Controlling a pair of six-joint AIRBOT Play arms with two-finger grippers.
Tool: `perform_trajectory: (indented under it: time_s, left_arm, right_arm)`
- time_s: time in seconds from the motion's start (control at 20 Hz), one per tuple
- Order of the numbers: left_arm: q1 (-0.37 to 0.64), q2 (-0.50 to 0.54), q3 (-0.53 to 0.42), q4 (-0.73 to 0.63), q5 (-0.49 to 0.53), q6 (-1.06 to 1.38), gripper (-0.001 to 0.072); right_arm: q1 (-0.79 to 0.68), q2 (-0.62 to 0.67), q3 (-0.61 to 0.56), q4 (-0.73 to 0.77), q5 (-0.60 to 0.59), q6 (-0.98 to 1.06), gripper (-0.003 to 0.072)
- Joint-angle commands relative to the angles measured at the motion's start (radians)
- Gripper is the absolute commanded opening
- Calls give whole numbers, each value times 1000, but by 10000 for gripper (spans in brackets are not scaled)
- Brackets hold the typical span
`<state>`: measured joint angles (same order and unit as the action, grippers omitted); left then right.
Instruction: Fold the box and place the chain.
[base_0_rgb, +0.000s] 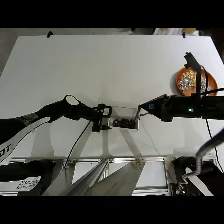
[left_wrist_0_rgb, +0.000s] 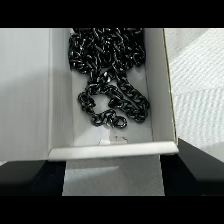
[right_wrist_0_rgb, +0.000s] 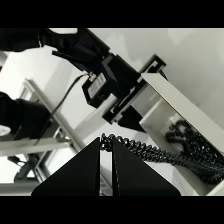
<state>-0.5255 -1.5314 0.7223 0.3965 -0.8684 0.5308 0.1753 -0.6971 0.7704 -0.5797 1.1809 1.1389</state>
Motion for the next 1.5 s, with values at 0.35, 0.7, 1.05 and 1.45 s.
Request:
perform_trajectory:
  time_s: [0.35,0.7,1.05,1.45]
  left_arm:
    - [0,1,1,0,1,0,252]
    - [0,0,1,0,1,0,252]
    - [0,1,1,0,0,0,252]
    - [0,1,1,0,0,0,252]
  right_arm:
    - [209,-176,-33,-209,-131,-45,27]
    - [277,-283,-15,-210,-219,-46,210]
    - [48,-269,150,-216,28,-155,198]
    - [-90,-320,72,-579,-65,-90,193]
